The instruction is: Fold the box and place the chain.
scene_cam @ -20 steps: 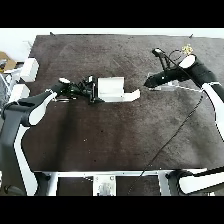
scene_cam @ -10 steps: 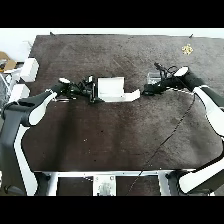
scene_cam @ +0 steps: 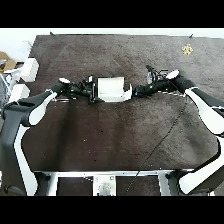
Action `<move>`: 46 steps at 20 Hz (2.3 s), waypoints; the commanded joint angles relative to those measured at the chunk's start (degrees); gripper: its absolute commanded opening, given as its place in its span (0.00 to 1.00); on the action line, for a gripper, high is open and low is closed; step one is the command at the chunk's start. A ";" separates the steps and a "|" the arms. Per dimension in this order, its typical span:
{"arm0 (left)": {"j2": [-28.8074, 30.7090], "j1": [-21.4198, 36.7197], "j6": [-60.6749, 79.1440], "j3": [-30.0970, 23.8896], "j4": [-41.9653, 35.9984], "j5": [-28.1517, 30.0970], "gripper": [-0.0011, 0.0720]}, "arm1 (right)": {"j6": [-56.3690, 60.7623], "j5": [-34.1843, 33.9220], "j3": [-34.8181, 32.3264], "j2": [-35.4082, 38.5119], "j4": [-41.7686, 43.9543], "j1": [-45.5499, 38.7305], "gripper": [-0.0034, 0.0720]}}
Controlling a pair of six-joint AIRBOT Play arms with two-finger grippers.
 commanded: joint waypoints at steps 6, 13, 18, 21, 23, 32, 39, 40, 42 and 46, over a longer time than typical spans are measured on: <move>0.00 0.04 0.00 -0.02 0.02 0.00 0.32 | -3.02 1.60 -0.02 1.18 9.49 1.33 0.69; 0.00 0.04 0.00 -0.02 0.02 0.00 0.32 | -1.51 -0.11 0.33 1.16 7.02 4.66 0.60; 0.00 0.04 0.00 -0.02 0.02 0.00 0.32 | 6.97 -0.33 4.28 0.83 -5.53 7.91 0.60; 0.00 0.04 0.00 -0.02 0.02 -0.02 0.32 | 11.23 -0.48 7.08 0.13 -12.20 10.21 0.60; 0.00 0.04 0.00 -0.02 0.02 -0.02 0.32 | 13.99 -0.57 8.79 -0.57 -15.80 11.41 0.60; 0.00 0.04 0.00 -0.02 0.02 -0.02 0.32 | 33.33 7.78 21.94 -7.04 -41.11 19.56 0.60; 0.00 0.04 0.00 -0.02 0.00 0.00 0.32 | 45.48 12.33 26.23 -9.33 -48.54 22.25 0.48; 0.00 0.04 0.00 -0.02 0.00 -0.02 0.32 | 46.56 12.33 26.21 -9.49 -49.44 22.67 0.48; 0.00 0.04 -0.02 -0.02 0.00 -0.04 0.32 | 49.27 11.67 26.21 -9.55 -52.33 23.76 0.48; 0.00 0.04 0.00 -0.02 0.00 -0.02 0.32 | 51.08 8.92 26.21 -9.90 -52.68 25.00 0.48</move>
